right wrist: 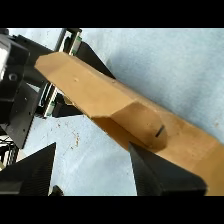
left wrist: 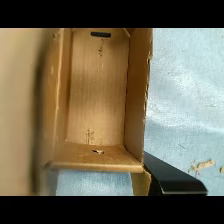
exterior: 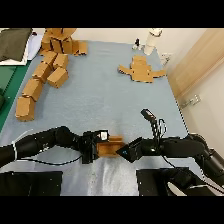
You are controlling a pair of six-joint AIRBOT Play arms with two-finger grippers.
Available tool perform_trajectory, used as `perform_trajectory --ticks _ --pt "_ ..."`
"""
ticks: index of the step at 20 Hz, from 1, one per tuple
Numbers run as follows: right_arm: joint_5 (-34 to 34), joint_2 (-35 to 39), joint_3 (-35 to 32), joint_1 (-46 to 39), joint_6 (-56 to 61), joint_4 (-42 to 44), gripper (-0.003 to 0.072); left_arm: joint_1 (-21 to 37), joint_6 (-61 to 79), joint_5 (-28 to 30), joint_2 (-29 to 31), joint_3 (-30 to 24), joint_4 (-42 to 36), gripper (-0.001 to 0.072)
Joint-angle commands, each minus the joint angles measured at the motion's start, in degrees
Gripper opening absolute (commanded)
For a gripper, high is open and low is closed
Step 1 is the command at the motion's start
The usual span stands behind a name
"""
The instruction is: Fold the box.
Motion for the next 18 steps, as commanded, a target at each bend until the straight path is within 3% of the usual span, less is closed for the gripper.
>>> perform_trajectory --ticks 1,6,10,12,18 --pt "0.2 0.0 0.0 0.0 0.0 0.0 0.072 2.8 -2.0 -0.8 0.2 0.0 2.8 0.0591" --pt "2.0 0.0 0.0 0.0 0.0 0.0 0.072 2.7 2.5 -1.0 0.2 0.0 -4.2 0.0594" --pt "1.9 0.0 0.0 0.0 0.0 0.0 0.072 2.7 4.0 -1.3 0.1 0.0 -4.0 0.0605" --pt "1.9 0.0 0.0 0.0 0.0 0.0 0.072 2.7 5.7 -1.5 0.1 0.0 -4.0 0.0711" --pt "1.9 0.0 0.0 0.0 0.0 0.0 0.072 2.7 7.5 -1.5 0.1 0.0 -4.0 0.0712"
